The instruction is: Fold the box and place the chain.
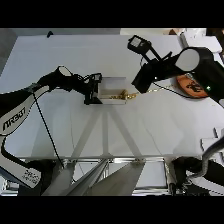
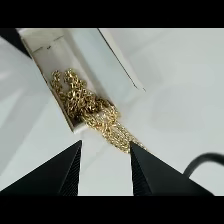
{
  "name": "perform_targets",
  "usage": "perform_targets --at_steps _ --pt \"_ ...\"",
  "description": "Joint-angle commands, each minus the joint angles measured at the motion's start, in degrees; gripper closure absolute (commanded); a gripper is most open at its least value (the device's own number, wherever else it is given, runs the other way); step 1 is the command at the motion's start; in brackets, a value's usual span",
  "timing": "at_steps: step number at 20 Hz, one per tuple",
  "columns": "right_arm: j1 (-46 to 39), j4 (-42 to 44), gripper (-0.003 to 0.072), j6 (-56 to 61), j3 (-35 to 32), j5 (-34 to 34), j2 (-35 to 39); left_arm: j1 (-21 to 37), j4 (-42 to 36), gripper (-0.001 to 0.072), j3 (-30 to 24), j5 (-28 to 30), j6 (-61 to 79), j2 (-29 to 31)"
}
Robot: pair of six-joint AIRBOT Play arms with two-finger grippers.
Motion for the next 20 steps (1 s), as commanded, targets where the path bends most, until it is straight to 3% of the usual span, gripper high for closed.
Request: perform_targets --at_steps 1,2,4,5,11,20 --pt "-8.1 10.0 0.0342 -22.3 -5.2 0.8 -1.8 0.0 0.0 0.0434 0.0 0.0 0.0 0.0" --pt "-9.1 10.1 0.0316 -26.5 -6.3 0.7 -3.5 0.0 0.0 0.0434 0.0 0.0 0.0 0.0" --pt "-9.9 10.2 0.0163 -35.3 -6.8 0.2 -8.0 0.0 0.0 0.0434 0.0 0.0 0.0 0.0" --pt "-9.9 10.5 0.0139 -39.5 -6.8 -0.8 -10.3 0.0 0.0 0.0434 0.0 0.0 0.0 0.0" --pt "-9.7 24.9 0.0139 -67.8 -6.8 -2.9 -20.5 0.0 0.0 0.0434 0.0 0.0 0.0 0.0" --pt "-6.6 27.0 0.0142 -69.5 -6.8 -10.3 -25.6 0.0 0.0 0.0434 0.0 0.0 0.0 0.0"
